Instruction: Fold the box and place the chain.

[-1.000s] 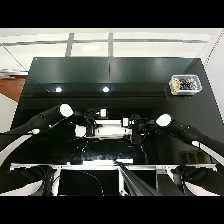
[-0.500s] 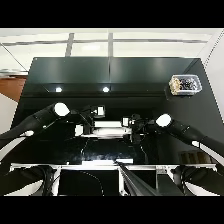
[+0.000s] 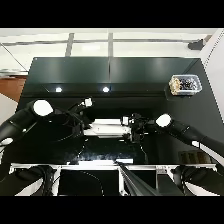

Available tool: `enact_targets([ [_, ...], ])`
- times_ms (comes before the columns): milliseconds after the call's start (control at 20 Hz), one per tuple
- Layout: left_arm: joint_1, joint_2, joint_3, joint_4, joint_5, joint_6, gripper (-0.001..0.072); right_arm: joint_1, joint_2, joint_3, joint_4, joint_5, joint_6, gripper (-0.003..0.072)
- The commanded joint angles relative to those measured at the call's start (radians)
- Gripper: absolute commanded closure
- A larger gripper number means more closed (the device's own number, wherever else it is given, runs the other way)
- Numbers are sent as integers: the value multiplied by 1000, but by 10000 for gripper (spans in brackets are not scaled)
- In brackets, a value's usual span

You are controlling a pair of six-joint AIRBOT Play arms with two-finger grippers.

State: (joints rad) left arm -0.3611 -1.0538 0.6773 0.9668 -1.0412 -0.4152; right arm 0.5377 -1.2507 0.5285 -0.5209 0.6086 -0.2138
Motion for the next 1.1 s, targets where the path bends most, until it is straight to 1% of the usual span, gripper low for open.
enact_targets([
  [0,47,61,1,68,-277,-209,683,0,-1,1,0,0,0,215],
  [50,51,64,0,40,-318,-261,683,0,-1,1,0,0,0,215],
  [100,48,63,-6,-15,-337,-299,683,0,-1,1,0,0,0,215],
  [150,48,63,-26,-107,-348,-321,683,0,-1,1,0,0,0,215],
  [200,48,61,-52,-198,-347,-323,682,0,-1,1,0,0,0,215],
  [250,48,60,-75,-266,-325,-306,683,0,-1,1,0,0,0,215],
  [300,48,60,-89,-298,-289,-304,683,0,-1,1,0,0,0,215],
  [350,48,60,-103,-326,-215,-304,684,0,-1,1,0,0,0,215],
  [400,48,60,-119,-369,-117,-304,683,0,-1,1,0,0,0,215],
  [550,48,60,-180,-557,252,-275,683,0,-1,1,0,0,0,215],
  [600,48,60,-192,-620,345,-238,683,0,-1,1,0,0,0,215],
  [700,35,49,-198,-751,476,-168,681,0,-1,1,0,0,0,215],
  [800,1,9,-198,-842,531,-88,680,0,-1,1,-4,0,0,215],
  [900,-33,-45,-198,-845,545,-11,681,0,-1,1,-4,0,0,215],
  [1050,-63,-121,-198,-845,549,2,681,0,-1,1,-4,0,0,215],
])
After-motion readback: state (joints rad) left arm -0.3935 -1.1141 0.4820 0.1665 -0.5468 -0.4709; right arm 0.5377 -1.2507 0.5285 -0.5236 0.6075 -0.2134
